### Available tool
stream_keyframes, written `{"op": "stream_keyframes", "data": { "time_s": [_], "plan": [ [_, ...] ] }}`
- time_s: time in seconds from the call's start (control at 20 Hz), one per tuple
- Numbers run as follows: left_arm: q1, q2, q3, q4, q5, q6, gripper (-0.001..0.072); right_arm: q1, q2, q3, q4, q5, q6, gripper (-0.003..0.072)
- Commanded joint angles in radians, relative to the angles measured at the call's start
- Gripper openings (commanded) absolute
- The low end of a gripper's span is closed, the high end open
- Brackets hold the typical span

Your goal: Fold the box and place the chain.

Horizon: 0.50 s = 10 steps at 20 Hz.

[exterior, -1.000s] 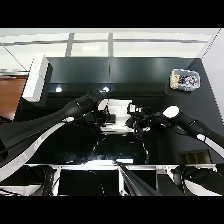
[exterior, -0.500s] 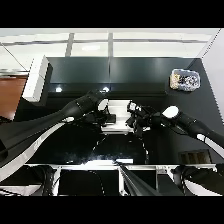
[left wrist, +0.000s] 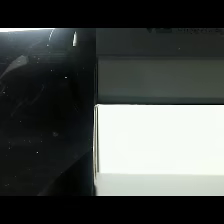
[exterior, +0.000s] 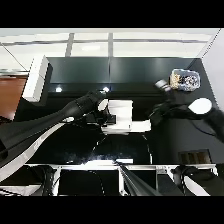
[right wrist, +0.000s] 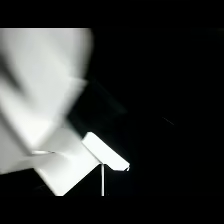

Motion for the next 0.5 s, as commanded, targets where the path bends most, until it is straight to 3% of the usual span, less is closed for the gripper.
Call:
{"op": "stream_keyframes", "data": {
  "time_s": [0.0,0.15,0.45],
  "plan": [
    [0.001,0.000,0.001,0.002,0.000,-0.001,0.0032,-0.223,0.058,-0.050,-0.227,0.019,0.641,0.0018],
    [0.001,0.000,0.001,0.002,0.000,-0.001,0.0032,-0.278,-0.037,-0.156,-0.010,0.064,0.592,0.0017],
    [0.001,0.000,0.001,0.002,0.000,-0.001,0.0032,-0.138,-0.307,-0.159,0.383,0.209,0.306,0.0019]
  ]
}}
